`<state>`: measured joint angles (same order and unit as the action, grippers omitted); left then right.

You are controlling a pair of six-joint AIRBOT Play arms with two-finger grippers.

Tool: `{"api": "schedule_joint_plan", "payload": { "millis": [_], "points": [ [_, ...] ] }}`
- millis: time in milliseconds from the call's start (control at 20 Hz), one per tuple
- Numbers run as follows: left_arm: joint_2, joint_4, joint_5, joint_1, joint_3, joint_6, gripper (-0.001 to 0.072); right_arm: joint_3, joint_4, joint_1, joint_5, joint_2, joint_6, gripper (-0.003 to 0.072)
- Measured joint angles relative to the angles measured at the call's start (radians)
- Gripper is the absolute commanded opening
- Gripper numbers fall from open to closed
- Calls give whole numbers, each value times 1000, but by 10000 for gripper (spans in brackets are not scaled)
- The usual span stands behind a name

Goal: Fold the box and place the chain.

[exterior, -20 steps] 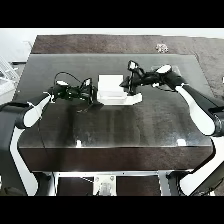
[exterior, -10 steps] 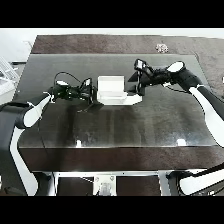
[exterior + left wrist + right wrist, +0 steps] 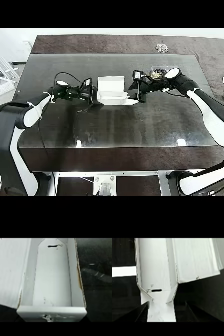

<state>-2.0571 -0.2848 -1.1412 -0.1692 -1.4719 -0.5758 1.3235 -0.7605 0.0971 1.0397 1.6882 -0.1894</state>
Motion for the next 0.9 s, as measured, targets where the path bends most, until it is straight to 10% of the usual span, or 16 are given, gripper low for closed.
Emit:
{"api": "schedule_joint_plan", "payload": {
  "millis": [150,250,450,750,900],
  "points": [
    [0,0,0,0,0,0,464,-1,0,4,6,9,-4,508],
    [0,0,0,0,0,0,464,-2,4,11,10,23,-4,272],
    [0,0,-1,0,0,0,464,-2,36,32,14,52,-4,178],
    [0,-1,-3,1,0,-1,464,-2,104,58,8,67,-4,176],
    [0,-1,-3,1,0,-1,464,-2,131,66,2,70,-5,342]
  ]
}}
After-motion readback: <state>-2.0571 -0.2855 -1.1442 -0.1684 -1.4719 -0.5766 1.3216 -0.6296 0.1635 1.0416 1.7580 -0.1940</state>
